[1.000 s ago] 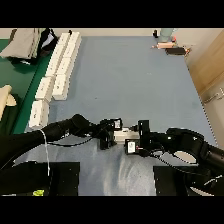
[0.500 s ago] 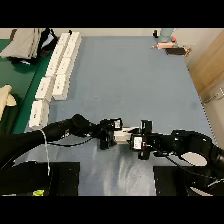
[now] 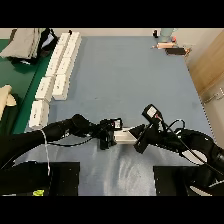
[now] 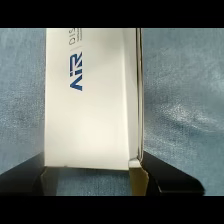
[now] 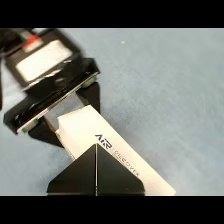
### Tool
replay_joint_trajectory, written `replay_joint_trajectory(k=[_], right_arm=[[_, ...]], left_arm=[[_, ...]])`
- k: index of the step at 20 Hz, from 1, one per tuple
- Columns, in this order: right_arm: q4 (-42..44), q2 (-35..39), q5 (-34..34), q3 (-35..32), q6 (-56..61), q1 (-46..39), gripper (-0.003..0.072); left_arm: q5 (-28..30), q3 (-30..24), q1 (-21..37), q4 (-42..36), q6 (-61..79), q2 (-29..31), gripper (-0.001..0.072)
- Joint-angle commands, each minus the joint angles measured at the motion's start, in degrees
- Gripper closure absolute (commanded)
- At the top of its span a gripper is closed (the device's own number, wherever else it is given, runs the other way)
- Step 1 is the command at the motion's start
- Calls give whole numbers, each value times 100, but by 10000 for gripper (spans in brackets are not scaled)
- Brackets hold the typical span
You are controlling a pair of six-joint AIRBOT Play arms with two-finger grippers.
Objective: Fold the box.
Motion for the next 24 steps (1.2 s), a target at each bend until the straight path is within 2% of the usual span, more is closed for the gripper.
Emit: replay_joint_trajectory(k=[1, 9, 14, 24], right_arm=[[162, -46, -568, -157, 1622, -105, 687], [734, -361, -481, -376, 1637, -83, 687], [708, -376, -520, -588, 1637, 197, 687], [684, -645, -1005, -977, 1637, 197, 687]], left_arm=[[-2, 4, 2, 2, 0, 0, 334], [-2, 4, 2, 0, 0, 0, 334], [-2, 4, 2, 0, 0, 0, 334], [-2, 4, 2, 0, 0, 0, 334]])
